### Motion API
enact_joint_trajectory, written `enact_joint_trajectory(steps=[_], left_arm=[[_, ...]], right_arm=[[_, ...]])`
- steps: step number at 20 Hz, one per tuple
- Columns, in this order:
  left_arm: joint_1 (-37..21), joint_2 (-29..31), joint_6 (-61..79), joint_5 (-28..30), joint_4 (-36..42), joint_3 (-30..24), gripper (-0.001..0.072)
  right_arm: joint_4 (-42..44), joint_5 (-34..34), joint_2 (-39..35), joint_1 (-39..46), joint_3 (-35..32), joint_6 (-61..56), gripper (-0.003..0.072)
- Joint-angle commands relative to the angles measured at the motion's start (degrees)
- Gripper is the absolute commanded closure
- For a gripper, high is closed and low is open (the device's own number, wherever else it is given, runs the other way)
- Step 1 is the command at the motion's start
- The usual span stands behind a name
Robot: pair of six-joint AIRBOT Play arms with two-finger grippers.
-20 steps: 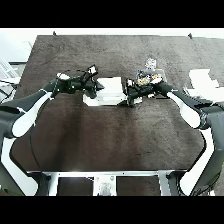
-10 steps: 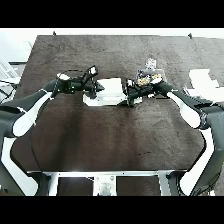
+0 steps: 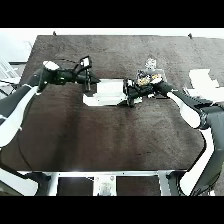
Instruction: Fold the box and place the chain.
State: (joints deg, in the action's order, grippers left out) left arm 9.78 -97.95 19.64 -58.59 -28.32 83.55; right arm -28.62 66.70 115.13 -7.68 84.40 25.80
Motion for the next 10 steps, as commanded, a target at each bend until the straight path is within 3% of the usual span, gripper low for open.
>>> enact_joint_trajectory(steps=[1,2,7,10], left_arm=[[-1.3,2.0,-4.0,-6.7,-12.0,-0.2,0.0207],[-1.3,2.0,-6.5,-5.5,-14.1,-1.2,0.0034],[2.3,1.6,-10.8,2.0,-23.8,-4.3,0.0029],[4.0,-0.9,-11.6,5.2,-23.6,-4.1,0.0030]], right_arm=[[0.0,0.0,0.0,0.0,0.0,-0.1,0.0098],[0.0,0.0,0.0,0.0,0.0,-0.1,0.0097],[0.0,0.0,0.0,0.0,0.0,-0.1,0.0098],[0.0,0.0,0.0,0.0,0.0,-0.1,0.0097]])
